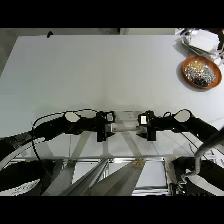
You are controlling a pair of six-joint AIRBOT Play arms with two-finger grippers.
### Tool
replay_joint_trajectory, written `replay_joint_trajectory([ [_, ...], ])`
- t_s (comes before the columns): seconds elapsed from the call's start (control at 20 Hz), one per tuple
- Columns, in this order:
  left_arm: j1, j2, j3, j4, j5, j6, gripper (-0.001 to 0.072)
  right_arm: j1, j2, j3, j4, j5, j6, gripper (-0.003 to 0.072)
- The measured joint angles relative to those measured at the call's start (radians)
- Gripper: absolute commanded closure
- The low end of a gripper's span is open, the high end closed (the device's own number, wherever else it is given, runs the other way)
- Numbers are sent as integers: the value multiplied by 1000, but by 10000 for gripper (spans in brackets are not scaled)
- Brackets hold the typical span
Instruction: Fold the box and place the chain.
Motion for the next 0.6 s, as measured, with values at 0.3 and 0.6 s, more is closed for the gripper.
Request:
replay_joint_trajectory([
  [0.3,0,0,0,0,2,0,457,-7,72,0,-55,21,110,-8],
  [0.6,1,0,1,-2,7,-5,457,-9,233,0,-293,99,335,3],
])
